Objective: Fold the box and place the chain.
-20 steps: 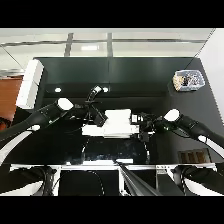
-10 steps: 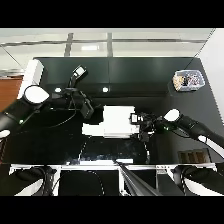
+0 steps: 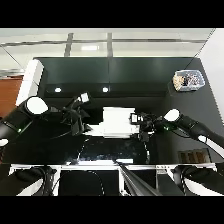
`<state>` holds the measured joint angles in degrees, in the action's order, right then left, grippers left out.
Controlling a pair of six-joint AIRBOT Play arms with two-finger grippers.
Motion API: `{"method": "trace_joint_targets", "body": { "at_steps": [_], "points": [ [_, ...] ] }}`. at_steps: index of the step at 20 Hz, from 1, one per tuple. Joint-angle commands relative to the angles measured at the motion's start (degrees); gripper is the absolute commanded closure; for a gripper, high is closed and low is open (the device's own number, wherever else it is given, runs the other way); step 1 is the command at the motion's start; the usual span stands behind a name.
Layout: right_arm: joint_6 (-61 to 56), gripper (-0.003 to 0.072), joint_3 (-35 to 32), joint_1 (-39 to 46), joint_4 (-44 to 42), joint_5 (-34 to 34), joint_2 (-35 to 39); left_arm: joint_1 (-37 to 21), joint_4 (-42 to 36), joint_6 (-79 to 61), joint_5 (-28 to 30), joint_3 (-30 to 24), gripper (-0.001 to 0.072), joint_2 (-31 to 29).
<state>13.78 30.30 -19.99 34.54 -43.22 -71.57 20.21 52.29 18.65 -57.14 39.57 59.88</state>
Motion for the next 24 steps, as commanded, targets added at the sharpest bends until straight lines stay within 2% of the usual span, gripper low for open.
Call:
{"method": "trace_joint_targets", "body": {
  "at_steps": [1,4,7,11,14,16,18,21,22,24],
  "points": [
    [0.0,0.0560,0.0,0.0,0.0,0.2,0.0,1.4,1.3,-18.2,3.2,-3.8,0.0002,0.3],
    [0.0,0.0561,0.0,0.0,0.0,0.1,0.0,4.3,-0.9,-20.7,9.7,-6.1,0.0002,2.2],
    [0.0,0.0561,0.0,0.0,0.0,0.1,0.0,7.2,-8.3,-21.2,16.0,-6.2,0.0003,5.6],
    [0.0,0.0560,0.0,0.0,0.0,0.1,0.0,8.8,-12.5,-21.7,16.6,-6.2,0.0021,8.3],
    [0.0,0.0560,0.0,0.0,0.0,0.2,0.0,9.2,-12.5,-21.9,16.5,-6.2,0.0043,8.9],
    [0.0,0.0560,0.0,0.0,0.0,0.1,0.0,9.2,-12.5,-21.9,16.5,-6.2,0.0215,9.0],
    [0.0,0.0560,0.0,0.0,0.0,0.1,0.0,9.2,-12.5,-22.0,16.5,-6.2,0.0418,9.0],
    [0.0,0.0560,0.0,0.0,0.0,0.1,0.0,9.2,-12.8,-22.4,16.4,-6.2,0.0462,9.0],
    [0.0,0.0560,0.0,0.0,0.0,0.1,0.0,9.3,-12.8,-22.4,16.4,-6.2,0.0533,9.0],
    [0.0,0.0560,0.0,0.0,0.0,0.2,0.0,9.7,-12.9,-22.4,16.5,-6.2,0.0555,9.2]
  ]
}}
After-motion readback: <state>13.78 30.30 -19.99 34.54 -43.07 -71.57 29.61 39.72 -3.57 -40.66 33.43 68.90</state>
